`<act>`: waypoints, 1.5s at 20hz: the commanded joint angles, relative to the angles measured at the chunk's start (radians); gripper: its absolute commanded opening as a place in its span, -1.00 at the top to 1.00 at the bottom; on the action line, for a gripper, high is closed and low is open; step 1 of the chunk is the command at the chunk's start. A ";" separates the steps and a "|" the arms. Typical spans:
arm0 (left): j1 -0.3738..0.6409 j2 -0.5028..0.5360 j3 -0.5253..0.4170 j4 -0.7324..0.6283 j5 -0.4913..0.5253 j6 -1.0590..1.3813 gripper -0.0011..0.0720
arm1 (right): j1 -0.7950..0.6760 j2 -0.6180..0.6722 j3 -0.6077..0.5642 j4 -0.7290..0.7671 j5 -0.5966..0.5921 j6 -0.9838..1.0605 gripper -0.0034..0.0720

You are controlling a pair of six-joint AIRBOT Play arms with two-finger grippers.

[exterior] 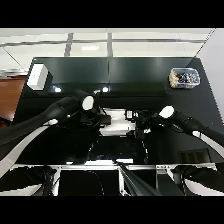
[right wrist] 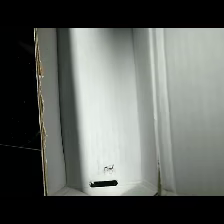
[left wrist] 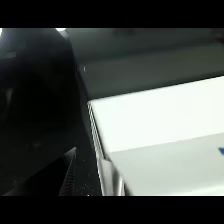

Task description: Fold the box and place the chain.

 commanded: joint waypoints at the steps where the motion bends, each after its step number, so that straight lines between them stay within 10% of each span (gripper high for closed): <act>1: -0.066 -0.040 0.032 0.075 -0.035 -0.181 0.04 | 0.000 0.000 0.000 0.002 0.000 0.000 0.43; 7: -0.085 -0.045 0.047 0.098 -0.027 -0.284 0.08 | 0.000 0.000 0.000 0.001 0.000 0.000 0.43; 20: -0.091 -0.069 0.071 0.082 -0.035 -0.284 0.91 | 0.000 0.000 0.000 0.001 0.000 0.000 0.43; 22: -0.091 -0.069 0.072 0.081 -0.035 -0.284 0.61 | 0.000 0.000 0.000 0.001 0.000 0.000 0.43; 24: -0.090 -0.069 0.072 0.082 -0.037 -0.284 -0.24 | 0.000 0.000 0.000 0.002 0.000 0.000 0.43; 30: -0.090 -0.069 0.072 0.137 -0.057 -0.284 -0.24 | 0.000 0.000 0.000 0.001 0.000 0.000 0.43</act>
